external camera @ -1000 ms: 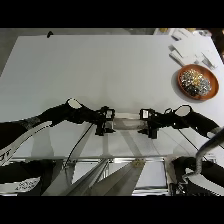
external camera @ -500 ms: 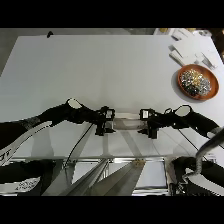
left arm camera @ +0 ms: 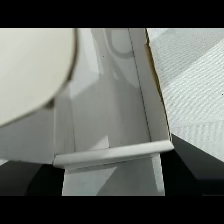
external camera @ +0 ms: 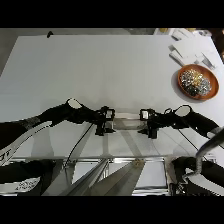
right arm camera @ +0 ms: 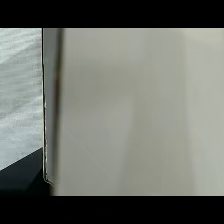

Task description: Fold the box and place the chain.

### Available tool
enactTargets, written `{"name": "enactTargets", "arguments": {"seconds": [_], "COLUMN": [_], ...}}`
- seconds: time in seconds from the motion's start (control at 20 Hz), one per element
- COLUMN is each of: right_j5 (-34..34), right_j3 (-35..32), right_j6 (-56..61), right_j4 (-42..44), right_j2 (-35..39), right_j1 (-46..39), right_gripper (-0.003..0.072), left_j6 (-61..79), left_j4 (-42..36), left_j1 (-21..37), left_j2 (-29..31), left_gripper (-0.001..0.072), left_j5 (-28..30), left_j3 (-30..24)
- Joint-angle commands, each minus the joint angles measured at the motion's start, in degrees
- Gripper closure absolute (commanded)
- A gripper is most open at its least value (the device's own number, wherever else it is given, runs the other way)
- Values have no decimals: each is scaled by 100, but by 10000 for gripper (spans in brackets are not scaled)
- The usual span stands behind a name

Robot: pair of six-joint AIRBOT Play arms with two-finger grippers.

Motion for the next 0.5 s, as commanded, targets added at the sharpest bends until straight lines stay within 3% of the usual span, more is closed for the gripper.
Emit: {"name": "enactTargets", "arguments": {"seconds": [0.0,0.05,0.45], "right_j5": [229,205,319], "right_j3": [2,2,2], "right_j6": [131,337,1945], "right_j4": [-26,-61,-1690], "right_j2": [9,44,925], "right_j1": [-4,-17,-35], "right_gripper": [46,-15,-9], "left_j6": [0,0,0], "left_j4": [2,2,2], "left_j1": [4,4,4], "left_j2": [0,0,0], "left_gripper": [627,627,627], "left_j5": [-2,0,-2], "left_j3": [-2,-2,-2]}}
